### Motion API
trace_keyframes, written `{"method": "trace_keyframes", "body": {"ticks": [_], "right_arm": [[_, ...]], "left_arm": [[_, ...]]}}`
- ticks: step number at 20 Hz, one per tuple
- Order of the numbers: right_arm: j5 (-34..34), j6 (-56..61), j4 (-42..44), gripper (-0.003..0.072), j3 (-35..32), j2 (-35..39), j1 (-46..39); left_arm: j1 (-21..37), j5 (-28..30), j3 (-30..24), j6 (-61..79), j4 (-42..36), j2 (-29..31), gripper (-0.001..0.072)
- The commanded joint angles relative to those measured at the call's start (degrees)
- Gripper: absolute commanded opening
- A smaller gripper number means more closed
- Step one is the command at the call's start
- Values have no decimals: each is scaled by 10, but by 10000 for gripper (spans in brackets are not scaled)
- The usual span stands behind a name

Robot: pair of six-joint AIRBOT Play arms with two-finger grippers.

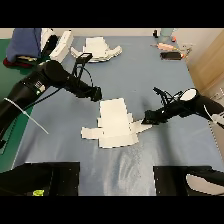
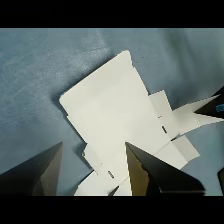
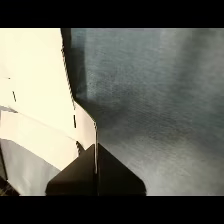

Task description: Fold the box.

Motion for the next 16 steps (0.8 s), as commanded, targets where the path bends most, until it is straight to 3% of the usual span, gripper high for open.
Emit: {"method": "trace_keyframes", "body": {"ticks": [1,3,5,9,13,16], "right_arm": [[-124,-9,-17,1,-74,86,52],[-167,-2,-18,0,-128,148,75],[-198,14,-19,1,-162,197,90],[-202,19,-16,0,-170,228,94],[-188,21,-12,1,-170,227,96],[-184,21,-12,1,-170,227,96]], "left_arm": [[59,-108,17,-14,1,1,592],[103,-147,-9,-6,-11,1,592],[133,-155,-55,37,-74,1,593],[141,-79,-131,121,-181,-10,592],[141,-49,-132,218,-278,-74,592],[139,-76,-108,268,-327,-146,592]]}}
